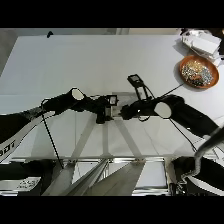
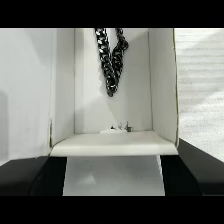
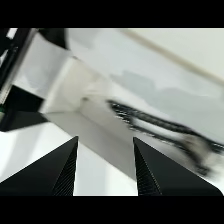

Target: Fold the box and place the chain.

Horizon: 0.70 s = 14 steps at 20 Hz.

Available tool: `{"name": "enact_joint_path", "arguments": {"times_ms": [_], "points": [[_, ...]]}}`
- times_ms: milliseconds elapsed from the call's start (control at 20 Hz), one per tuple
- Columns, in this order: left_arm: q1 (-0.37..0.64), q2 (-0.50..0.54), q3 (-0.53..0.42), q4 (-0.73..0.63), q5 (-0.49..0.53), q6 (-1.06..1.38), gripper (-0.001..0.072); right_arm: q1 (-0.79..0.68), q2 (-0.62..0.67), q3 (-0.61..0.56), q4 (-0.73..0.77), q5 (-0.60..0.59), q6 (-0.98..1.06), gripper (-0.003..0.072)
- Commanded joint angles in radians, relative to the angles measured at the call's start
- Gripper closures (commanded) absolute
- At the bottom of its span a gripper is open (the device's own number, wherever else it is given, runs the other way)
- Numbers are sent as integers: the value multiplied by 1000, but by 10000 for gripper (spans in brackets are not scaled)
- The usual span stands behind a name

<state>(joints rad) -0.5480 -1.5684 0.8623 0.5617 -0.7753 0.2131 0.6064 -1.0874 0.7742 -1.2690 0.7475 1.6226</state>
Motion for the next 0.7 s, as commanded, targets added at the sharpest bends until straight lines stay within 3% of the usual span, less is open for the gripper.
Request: {"name": "enact_joint_path", "arguments": {"times_ms": [0, 200, 400, 650], "points": [[0, 0, 0, 0, 1, 0, 396, -140, 119, 0, -126, 133, 6, 331], [0, 0, 0, 0, 1, 0, 396, -412, 99, 0, -306, 157, 82, 357], [0, 0, 0, 0, 1, 0, 396, -597, -30, 3, -352, 19, 82, 353], [0, 0, 0, 0, 1, 0, 396, -692, -260, 176, -418, 92, 82, 284]]}}
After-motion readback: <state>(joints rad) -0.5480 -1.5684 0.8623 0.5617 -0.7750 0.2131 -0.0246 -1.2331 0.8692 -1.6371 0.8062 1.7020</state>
